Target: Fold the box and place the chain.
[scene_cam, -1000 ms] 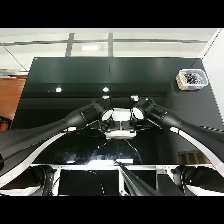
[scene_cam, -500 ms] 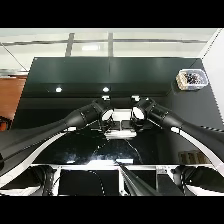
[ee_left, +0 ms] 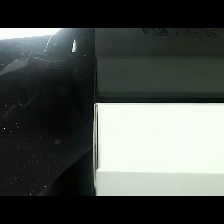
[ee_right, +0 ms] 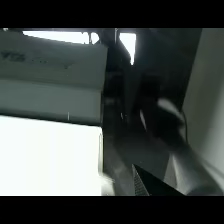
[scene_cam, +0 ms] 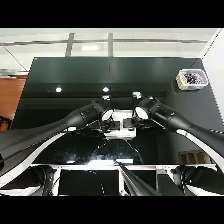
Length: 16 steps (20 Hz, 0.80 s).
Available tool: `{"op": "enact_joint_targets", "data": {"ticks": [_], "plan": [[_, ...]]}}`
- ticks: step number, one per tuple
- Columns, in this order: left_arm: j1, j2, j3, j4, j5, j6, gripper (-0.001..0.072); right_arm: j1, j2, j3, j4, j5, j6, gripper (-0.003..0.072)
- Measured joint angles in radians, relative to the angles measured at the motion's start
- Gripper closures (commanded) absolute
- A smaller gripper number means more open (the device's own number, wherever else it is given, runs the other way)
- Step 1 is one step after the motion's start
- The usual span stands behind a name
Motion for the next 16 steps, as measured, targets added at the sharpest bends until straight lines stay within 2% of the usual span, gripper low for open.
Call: {"op": "enact_joint_targets", "data": {"ticks": [4,7,9,11,12,13,14,16], "plan": [[0.000,0.000,0.000,0.000,-0.001,-0.003,0.0679,-0.004,0.176,0.000,-0.101,0.060,-0.066,0.0253],[0.000,0.000,0.000,0.000,-0.001,-0.003,0.0680,-0.058,0.311,0.000,-0.329,0.118,-0.085,0.0254],[0.000,0.000,0.000,0.000,-0.001,-0.003,0.0680,-0.158,0.354,-0.001,-0.498,0.113,-0.092,0.0254],[0.000,0.000,0.000,-0.001,-0.001,-0.003,0.0680,-0.312,0.364,-0.004,-0.599,0.023,-0.095,0.0251],[0.000,0.000,0.000,-0.001,-0.001,-0.003,0.0680,-0.407,0.354,-0.005,-0.620,-0.051,-0.087,0.0056],[0.000,0.000,0.000,-0.001,0.000,-0.003,0.0680,-0.497,0.335,-0.005,-0.625,-0.131,-0.068,-0.0034],[0.000,0.000,0.000,-0.001,0.000,-0.003,0.0680,-0.583,0.307,-0.005,-0.611,-0.211,-0.050,-0.0034],[0.000,0.000,0.000,-0.001,0.000,-0.003,0.0680,-0.748,0.217,0.024,-0.475,-0.360,-0.043,-0.0034]]}}
